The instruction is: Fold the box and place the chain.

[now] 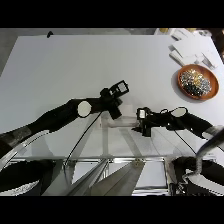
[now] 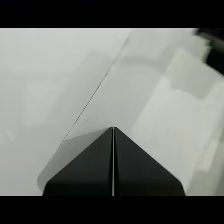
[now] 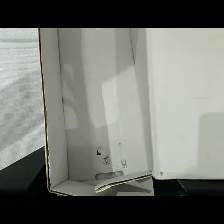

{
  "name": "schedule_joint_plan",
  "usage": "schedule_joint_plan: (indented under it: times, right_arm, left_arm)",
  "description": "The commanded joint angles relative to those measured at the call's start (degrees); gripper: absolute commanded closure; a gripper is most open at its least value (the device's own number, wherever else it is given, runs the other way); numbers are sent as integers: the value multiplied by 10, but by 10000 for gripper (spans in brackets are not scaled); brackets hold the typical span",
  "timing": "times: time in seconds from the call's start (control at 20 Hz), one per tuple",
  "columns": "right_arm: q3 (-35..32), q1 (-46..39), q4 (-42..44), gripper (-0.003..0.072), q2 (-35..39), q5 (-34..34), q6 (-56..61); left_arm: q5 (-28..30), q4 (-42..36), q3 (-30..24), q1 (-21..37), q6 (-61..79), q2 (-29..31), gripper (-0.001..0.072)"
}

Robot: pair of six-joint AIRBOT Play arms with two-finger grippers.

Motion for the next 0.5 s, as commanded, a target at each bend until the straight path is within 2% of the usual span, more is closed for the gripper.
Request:
schedule_joint_plan:
  times: [0.0,0.1,0.2,0.45]
  right_arm:
    - [0,0,0,258,0,1,0]
    - [0,0,0,258,0,1,0]
    - [0,0,0,258,0,1,0]
    - [0,0,0,258,0,1,0]
  left_arm:
    - [-15,-21,0,23,-44,-36,704]
    - [-24,-21,0,27,-43,-28,702]
    - [-63,-13,0,41,-39,3,702]
    - [-278,139,0,89,-40,132,702]
